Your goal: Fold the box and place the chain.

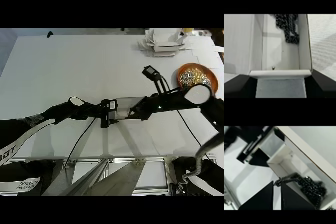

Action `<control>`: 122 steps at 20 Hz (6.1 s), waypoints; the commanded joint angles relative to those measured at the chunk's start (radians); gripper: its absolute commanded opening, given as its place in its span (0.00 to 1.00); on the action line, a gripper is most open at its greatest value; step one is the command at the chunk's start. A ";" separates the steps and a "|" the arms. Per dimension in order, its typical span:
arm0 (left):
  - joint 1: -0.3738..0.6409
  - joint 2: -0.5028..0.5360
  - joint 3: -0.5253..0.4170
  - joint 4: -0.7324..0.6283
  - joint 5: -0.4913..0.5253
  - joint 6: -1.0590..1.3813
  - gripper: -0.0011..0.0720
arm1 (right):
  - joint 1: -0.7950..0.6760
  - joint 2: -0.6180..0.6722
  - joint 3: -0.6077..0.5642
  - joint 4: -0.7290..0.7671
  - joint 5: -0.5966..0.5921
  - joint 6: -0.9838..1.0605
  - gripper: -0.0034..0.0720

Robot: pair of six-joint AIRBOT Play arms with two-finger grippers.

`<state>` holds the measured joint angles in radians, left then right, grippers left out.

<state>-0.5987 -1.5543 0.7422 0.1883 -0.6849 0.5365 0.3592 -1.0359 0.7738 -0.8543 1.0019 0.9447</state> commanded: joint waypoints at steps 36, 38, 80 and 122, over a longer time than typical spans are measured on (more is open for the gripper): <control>0.000 0.000 0.000 0.000 0.000 0.000 0.04 | -0.219 -0.178 -0.053 -0.631 -0.112 0.581 0.52; 0.000 0.000 0.000 0.000 0.000 0.000 0.04 | -0.219 -0.178 -0.053 -0.630 -0.139 0.581 0.52; 0.000 0.000 0.000 0.000 0.000 0.000 0.04 | -0.034 0.482 -0.053 -0.236 -0.012 0.380 0.07; 0.000 0.000 0.000 0.000 0.000 -0.002 0.04 | 0.164 0.016 -0.128 -0.054 -0.276 0.105 0.07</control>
<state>-0.5987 -1.5543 0.7422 0.1883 -0.6849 0.5350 0.4881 -0.9859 0.6491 -0.8913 0.7620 1.0462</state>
